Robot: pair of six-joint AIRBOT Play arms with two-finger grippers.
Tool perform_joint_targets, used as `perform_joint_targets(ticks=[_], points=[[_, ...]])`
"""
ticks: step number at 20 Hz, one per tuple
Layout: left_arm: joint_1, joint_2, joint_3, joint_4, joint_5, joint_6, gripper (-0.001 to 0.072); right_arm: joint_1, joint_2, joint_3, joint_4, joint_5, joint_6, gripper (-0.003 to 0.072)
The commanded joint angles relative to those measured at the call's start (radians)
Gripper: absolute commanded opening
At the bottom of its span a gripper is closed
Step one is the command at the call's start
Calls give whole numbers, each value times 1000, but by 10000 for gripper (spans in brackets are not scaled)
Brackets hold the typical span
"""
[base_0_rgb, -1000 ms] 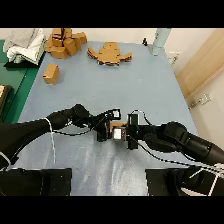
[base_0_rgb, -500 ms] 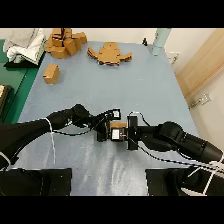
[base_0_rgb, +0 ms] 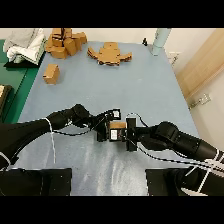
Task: Fold the box.
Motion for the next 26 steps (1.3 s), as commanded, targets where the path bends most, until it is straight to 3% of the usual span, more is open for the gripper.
perform_joint_targets(ticks=[1,6,9,12,14,17,21,26], points=[[0,1,0,0,0,0,507,0,-2,0,2,2,0,6],[0,1,0,0,0,0,507,0,86,1,-13,0,13,6],[0,1,0,0,0,0,507,0,174,1,-130,-1,106,6],[0,1,0,0,0,0,507,-25,218,0,-176,-40,366,6],[0,1,0,0,0,0,507,-95,213,0,-232,-106,683,6],[0,1,0,0,0,0,507,-267,156,24,-213,-259,1056,6],[0,1,0,0,0,0,507,-466,-32,163,-87,-383,1073,6],[0,1,0,0,0,0,507,-509,-246,340,-25,-392,1074,6]])
